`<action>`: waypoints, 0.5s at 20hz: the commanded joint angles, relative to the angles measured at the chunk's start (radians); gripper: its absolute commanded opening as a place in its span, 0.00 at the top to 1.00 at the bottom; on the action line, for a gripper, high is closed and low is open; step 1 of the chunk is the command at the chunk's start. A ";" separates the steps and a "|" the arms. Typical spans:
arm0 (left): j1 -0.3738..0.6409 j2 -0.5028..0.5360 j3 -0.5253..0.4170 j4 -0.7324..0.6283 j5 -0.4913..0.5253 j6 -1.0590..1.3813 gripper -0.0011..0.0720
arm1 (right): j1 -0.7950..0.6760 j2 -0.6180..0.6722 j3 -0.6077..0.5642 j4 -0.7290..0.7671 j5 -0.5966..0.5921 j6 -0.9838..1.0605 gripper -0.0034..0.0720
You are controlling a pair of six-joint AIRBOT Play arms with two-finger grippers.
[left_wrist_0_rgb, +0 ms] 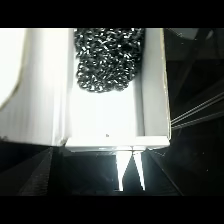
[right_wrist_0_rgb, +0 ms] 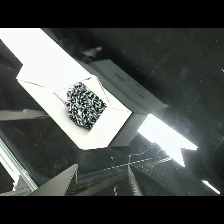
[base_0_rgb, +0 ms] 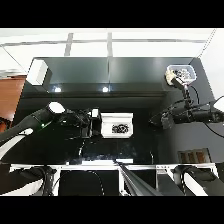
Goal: Fold the box and place the chain.
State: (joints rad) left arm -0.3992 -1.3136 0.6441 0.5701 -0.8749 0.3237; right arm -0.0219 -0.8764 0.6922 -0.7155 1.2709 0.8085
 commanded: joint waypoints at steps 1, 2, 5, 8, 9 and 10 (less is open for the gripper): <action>-0.032 -0.005 0.001 -0.003 0.031 0.009 0.02 | 0.000 0.001 -0.001 0.000 0.000 0.000 0.46; -0.035 -0.005 0.001 -0.003 0.034 0.007 0.02 | 0.000 0.001 -0.001 0.000 0.000 0.000 0.46; -0.036 -0.005 0.001 0.045 0.032 -0.057 0.02 | 0.000 0.001 -0.001 0.000 0.000 0.000 0.46; -0.037 -0.005 0.001 0.059 0.013 -0.070 0.02 | 0.000 0.001 -0.001 0.000 -0.002 0.000 0.46; -0.040 -0.005 0.001 0.028 0.006 -0.070 0.02 | 0.000 0.001 -0.001 0.000 -0.006 0.000 0.46; -0.046 -0.005 0.001 0.000 0.006 -0.069 0.02 | 0.000 0.001 -0.001 0.001 -0.011 0.000 0.46</action>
State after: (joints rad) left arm -0.4381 -1.3182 0.6441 0.6041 -0.8570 0.2687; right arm -0.0219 -0.8764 0.6922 -0.7151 1.2694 0.8082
